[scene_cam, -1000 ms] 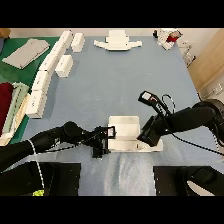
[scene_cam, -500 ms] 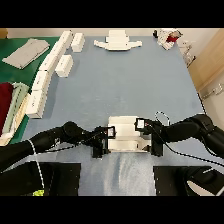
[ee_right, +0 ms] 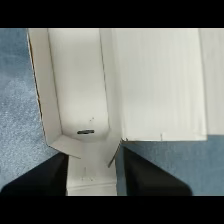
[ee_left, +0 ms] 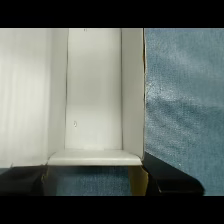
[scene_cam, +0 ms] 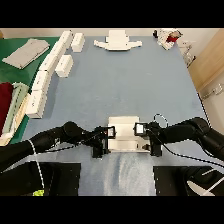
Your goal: Fold the box.
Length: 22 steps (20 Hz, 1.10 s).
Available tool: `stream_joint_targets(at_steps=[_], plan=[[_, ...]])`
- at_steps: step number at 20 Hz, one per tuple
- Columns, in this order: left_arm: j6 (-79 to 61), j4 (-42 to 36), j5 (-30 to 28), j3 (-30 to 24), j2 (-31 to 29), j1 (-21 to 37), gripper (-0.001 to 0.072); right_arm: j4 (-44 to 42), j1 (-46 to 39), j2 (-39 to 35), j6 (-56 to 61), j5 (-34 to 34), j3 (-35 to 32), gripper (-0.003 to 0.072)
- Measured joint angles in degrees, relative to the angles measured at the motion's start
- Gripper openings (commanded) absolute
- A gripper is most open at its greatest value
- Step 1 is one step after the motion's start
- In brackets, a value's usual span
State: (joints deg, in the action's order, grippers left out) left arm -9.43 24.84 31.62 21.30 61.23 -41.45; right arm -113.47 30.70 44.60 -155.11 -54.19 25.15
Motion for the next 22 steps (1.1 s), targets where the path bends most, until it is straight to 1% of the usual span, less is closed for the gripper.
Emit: stream_joint_targets(at_steps=[1, 3, 8, 10, 11, 12, 13, 14, 18, 19, 20, 21, 22], plan=[[0.00, 0.00, 0.00, 0.00, 0.00, 0.00, 0.0465, -0.61, 0.00, 0.13, -0.44, 0.37, -0.02, 0.0262], [0.00, 0.02, 0.00, 0.00, 0.00, 0.00, 0.0464, -1.79, 0.00, 0.39, -0.96, 0.61, -0.07, 0.0150], [0.00, 0.00, 0.00, 0.00, 0.00, 0.00, 0.0464, -5.81, 0.00, 1.46, -2.45, 1.49, -0.09, 0.0151], [0.02, 0.00, 0.00, 0.00, 0.00, 0.00, 0.0465, -7.39, 0.22, 2.27, -3.30, 2.21, -0.09, 0.0166], [0.02, 0.00, 0.00, 0.00, 0.00, 0.00, 0.0464, -7.91, 0.37, 2.56, -3.52, 2.45, -0.09, 0.0253], [0.02, 0.00, 0.00, 0.00, 0.00, 0.00, 0.0464, -8.41, 0.52, 2.84, -3.78, 2.82, -0.07, 0.0458], [0.04, -0.02, 0.00, 0.00, 0.00, 0.00, 0.0464, -8.83, 0.66, 3.04, -3.96, 2.95, -0.07, 0.0604], [0.07, -0.02, 0.00, 0.00, 0.00, 0.00, 0.0465, -9.11, 0.70, 3.19, -4.02, 2.99, -0.09, 0.0611], [0.07, -0.02, 0.00, 0.00, 0.00, 0.00, 0.0464, -9.51, 0.74, 3.45, -4.35, 3.28, -0.09, 0.0607], [0.07, -0.02, -0.02, 0.00, 0.00, 0.00, 0.0464, -9.53, 0.76, 3.48, -4.35, 3.30, -0.09, 0.0577], [0.07, -0.02, 0.00, 0.00, 0.00, 0.00, 0.0464, -9.55, 0.79, 3.48, -4.35, 3.26, -0.09, 0.0535], [0.04, -0.02, -0.02, 0.00, 0.00, 0.00, 0.0464, -9.60, 0.79, 3.43, -4.24, 3.15, -0.09, 0.0455], [0.00, 0.02, 0.00, 0.00, 0.00, 0.00, 0.0464, -9.57, 0.79, 3.17, -3.15, 2.60, -0.07, 0.0349]])
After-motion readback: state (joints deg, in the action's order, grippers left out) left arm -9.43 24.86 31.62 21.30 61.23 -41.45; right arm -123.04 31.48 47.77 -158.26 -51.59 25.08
